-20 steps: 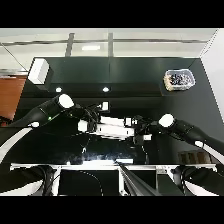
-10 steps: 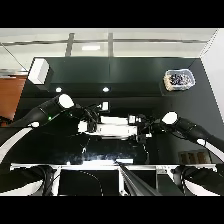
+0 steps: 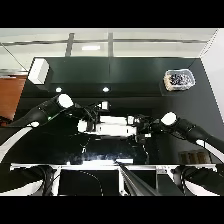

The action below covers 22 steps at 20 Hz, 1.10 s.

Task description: Fold the box and place the chain.

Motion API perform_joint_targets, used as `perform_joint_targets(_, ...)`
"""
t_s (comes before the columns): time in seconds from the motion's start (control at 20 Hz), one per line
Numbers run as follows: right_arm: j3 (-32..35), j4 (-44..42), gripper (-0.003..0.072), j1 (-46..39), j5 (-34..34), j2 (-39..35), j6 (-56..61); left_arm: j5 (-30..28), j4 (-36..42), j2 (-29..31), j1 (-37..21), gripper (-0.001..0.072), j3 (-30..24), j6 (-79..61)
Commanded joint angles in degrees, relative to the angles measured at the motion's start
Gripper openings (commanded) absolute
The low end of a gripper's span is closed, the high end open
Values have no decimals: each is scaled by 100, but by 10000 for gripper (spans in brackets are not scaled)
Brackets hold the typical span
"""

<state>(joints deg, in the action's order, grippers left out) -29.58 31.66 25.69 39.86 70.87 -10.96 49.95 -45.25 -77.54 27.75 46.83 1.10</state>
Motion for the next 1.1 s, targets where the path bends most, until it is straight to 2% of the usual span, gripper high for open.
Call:
perform_joint_targets(0.0,-7,-212,622,13,-31,0,46,4,9,2,2,24,0,68)
perform_joint_targets(0.35,-15,-267,622,11,142,0,348,0,9,2,2,24,0,66)
perform_joint_targets(0.6,-15,-264,622,55,-63,0,496,2,9,2,2,24,0,66)
perform_joint_targets(0.8,-15,52,622,299,-282,13,706,2,9,2,2,24,0,66)
perform_joint_targets(1.05,-15,79,611,299,-289,15,734,4,9,2,2,25,0,66)
